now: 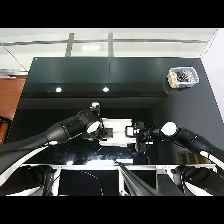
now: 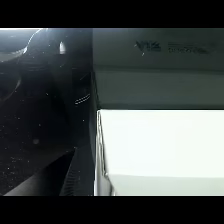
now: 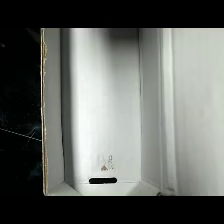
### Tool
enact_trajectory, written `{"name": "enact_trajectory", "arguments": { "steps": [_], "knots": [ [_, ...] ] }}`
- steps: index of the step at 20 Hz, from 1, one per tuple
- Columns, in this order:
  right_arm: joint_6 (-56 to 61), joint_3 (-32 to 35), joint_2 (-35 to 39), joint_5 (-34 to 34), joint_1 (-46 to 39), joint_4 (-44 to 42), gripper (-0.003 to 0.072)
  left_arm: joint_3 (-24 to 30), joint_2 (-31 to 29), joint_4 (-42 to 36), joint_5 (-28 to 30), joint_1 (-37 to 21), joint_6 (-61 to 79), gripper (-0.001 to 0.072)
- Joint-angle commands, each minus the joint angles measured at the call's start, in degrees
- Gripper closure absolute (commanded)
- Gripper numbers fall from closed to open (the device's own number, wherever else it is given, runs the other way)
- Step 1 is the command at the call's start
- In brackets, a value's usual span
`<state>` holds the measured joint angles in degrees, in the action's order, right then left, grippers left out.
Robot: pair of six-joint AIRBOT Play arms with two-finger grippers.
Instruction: Fold the box and place the chain.
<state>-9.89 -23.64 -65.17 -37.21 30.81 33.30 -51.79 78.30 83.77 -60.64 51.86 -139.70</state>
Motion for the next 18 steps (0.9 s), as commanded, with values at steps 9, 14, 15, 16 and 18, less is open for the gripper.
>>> {"name": "enact_trajectory", "arguments": {
  "steps": [9, 14, 15, 16, 18],
  "knots": [
    [0.0, 0.0, 0.0, 0.0, 0.0, 0.0, 0.0205, -0.1, 1.0, -0.7, 0.1, 0.6, 0.0, 0.0685],
    [0.0, 0.0, 0.0, 0.0, 0.0, 0.0, 0.0205, -0.6, 0.9, -0.5, -0.3, 0.5, 0.0, 0.0396],
    [0.0, 0.0, 0.0, 0.0, 0.0, 0.0, 0.0205, -0.6, 0.9, -0.5, -0.5, 0.5, 0.0, 0.0396],
    [0.0, 0.0, 0.0, 0.0, 0.0, 0.0, 0.0204, -0.6, 0.9, -0.4, -1.0, 0.5, 0.0, 0.0396],
    [0.0, 0.0, 0.0, 0.0, 0.0, 0.0, 0.0205, -0.7, 1.0, -0.4, -1.1, 0.5, 0.0, 0.0397]
  ]
}}
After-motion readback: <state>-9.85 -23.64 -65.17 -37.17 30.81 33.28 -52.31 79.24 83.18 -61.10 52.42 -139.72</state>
